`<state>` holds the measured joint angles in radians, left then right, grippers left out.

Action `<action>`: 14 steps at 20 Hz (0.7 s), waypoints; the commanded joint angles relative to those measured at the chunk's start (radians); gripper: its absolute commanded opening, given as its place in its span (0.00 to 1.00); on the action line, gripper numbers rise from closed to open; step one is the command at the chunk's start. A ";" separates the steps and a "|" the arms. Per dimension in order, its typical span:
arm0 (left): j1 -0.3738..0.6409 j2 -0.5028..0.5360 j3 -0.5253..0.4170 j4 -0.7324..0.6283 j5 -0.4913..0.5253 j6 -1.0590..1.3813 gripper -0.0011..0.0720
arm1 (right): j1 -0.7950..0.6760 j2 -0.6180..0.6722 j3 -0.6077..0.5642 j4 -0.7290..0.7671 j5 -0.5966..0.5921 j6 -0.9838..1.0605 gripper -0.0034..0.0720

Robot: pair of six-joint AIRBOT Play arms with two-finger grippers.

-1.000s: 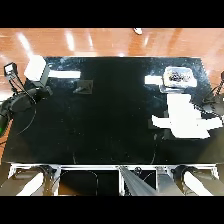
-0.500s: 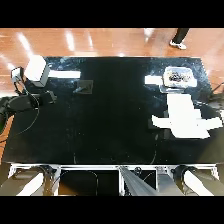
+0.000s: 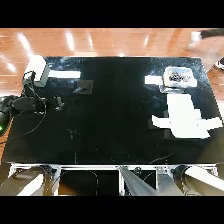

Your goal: Fold the box and place the chain.

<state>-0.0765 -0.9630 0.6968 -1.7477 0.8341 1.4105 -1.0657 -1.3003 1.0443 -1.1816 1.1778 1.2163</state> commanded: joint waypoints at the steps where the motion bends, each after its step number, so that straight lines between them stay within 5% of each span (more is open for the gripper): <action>1: -0.024 0.001 0.001 -0.030 -0.021 0.000 0.85 | -0.207 -0.225 0.156 0.227 0.360 -0.113 1.00; 8: -0.037 0.001 0.001 -0.103 -0.081 -0.005 0.85 | -0.173 -0.453 0.235 0.289 0.529 -0.192 1.00; 14: -0.037 0.001 0.001 -0.103 -0.091 -0.005 0.85 | -0.038 -0.533 0.237 0.213 0.537 -0.191 1.00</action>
<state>-0.1135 -0.9630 0.6968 -1.8446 0.7513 1.4067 -1.1580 -1.7981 1.2766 -0.9424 1.6947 1.0313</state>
